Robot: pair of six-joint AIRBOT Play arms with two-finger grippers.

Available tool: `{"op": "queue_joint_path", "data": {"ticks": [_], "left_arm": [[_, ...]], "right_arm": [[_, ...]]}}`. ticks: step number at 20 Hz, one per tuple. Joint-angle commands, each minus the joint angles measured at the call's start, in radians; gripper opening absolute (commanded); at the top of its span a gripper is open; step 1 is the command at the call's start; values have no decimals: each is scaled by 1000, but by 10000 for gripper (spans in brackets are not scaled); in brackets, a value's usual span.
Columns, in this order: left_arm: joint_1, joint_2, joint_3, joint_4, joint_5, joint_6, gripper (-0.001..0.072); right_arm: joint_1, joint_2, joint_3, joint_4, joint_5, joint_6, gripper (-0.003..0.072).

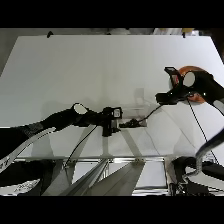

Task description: Fold the box and place the chain.

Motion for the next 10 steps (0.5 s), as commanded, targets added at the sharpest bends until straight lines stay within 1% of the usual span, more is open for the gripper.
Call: {"op": "queue_joint_path", "data": {"ticks": [1,6,10], "left_arm": [[0,1,0,0,0,0,372],[0,1,0,0,0,0,372],[0,1,0,0,0,0,372]], "right_arm": [[-1,-52,1,-7,-9,7,225],[-1,-76,1,-6,-46,17,222],[-1,-105,1,-2,-39,38,217]]}}
